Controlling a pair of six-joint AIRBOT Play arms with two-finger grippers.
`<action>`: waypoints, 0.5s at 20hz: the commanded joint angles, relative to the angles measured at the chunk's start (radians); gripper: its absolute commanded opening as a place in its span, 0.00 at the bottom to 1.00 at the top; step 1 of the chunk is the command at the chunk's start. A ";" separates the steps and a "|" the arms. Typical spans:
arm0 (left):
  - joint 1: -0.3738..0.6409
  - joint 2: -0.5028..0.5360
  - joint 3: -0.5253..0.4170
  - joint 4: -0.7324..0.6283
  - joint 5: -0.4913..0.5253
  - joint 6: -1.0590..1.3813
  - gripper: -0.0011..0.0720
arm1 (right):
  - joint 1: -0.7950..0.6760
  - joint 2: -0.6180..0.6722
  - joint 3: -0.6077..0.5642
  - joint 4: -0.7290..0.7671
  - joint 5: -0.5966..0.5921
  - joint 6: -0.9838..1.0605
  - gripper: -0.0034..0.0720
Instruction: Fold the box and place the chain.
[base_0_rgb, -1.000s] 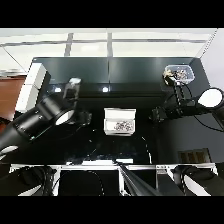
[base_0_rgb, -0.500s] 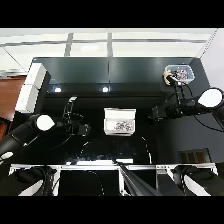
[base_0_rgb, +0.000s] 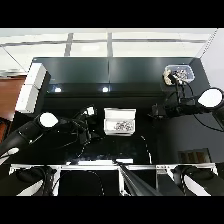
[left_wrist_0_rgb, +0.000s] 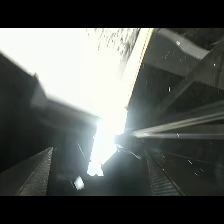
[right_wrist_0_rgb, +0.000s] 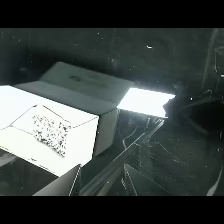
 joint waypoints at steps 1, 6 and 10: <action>0.006 -0.079 0.056 -0.109 -0.041 0.232 0.98 | 0.005 0.001 0.000 0.001 -0.005 0.018 0.44; 0.049 -0.109 0.084 -0.098 -0.054 0.232 0.98 | 0.012 0.001 0.000 0.001 -0.014 0.017 0.44; 0.069 -0.138 0.084 -0.085 -0.080 0.278 0.98 | 0.011 0.001 0.000 0.001 -0.004 0.018 0.44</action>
